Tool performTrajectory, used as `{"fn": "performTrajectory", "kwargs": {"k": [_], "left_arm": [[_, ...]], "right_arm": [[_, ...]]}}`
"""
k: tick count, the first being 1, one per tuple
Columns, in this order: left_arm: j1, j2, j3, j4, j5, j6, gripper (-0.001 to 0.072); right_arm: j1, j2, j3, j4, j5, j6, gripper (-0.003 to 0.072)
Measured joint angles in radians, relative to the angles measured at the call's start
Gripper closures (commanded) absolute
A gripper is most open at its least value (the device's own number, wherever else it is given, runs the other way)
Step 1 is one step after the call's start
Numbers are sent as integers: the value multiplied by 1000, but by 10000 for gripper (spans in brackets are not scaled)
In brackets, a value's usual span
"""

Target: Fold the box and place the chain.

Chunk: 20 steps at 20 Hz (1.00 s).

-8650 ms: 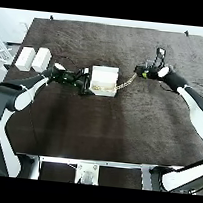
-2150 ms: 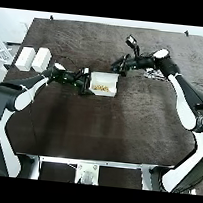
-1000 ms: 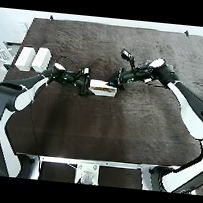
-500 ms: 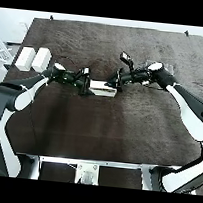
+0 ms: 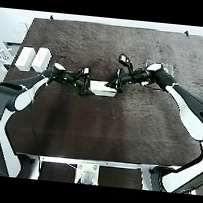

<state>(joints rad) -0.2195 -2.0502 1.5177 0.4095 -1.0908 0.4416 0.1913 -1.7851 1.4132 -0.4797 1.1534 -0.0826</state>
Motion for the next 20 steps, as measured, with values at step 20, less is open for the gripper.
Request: {"fn": "performTrajectory", "kwargs": {"k": [20], "left_arm": [[1, 0, 0, 0, 0, 0, 131]], "right_arm": [[36, -20, 47, -89, -30, -14, 399]]}}
